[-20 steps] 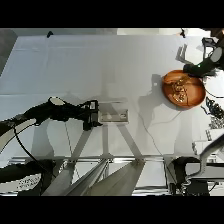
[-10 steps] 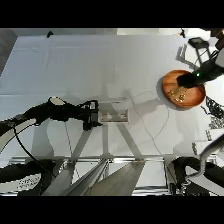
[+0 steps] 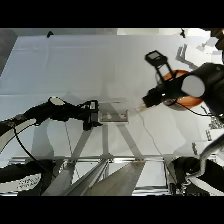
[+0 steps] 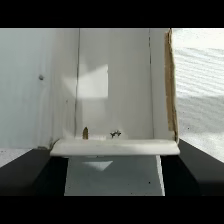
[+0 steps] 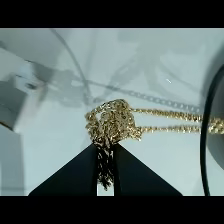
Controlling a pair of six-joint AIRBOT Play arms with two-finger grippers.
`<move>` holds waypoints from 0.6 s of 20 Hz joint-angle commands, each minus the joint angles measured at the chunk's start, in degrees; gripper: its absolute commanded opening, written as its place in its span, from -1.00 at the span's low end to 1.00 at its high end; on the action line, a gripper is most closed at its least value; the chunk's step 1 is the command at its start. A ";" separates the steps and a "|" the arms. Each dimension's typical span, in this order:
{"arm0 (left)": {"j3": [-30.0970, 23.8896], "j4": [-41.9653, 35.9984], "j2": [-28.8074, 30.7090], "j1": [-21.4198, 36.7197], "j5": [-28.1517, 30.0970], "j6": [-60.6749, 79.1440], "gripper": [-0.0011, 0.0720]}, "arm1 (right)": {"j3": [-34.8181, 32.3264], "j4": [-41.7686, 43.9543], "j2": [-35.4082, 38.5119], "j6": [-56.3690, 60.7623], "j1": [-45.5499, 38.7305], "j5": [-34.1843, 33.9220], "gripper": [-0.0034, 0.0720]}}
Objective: Fold the box and place the chain.
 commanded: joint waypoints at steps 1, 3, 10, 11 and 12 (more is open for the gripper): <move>-0.02 0.00 0.02 -0.02 0.02 0.02 -0.11 | -0.15 0.72 0.20 4.39 7.78 -9.35 -0.90; -0.02 0.02 0.02 -0.02 0.02 0.02 -0.11 | -0.15 3.56 0.20 4.46 10.05 -14.38 -0.90; -0.02 0.02 0.02 -0.02 0.02 0.02 -0.11 | -0.15 13.57 0.20 2.99 12.37 -17.81 -0.90; -0.02 0.02 0.02 -0.02 0.02 0.02 -0.11 | -0.15 14.82 0.20 0.85 12.37 -18.23 -0.90; -0.02 0.00 0.02 -0.02 0.00 0.02 -0.11 | -0.15 15.78 0.20 -1.11 12.37 -18.27 -0.90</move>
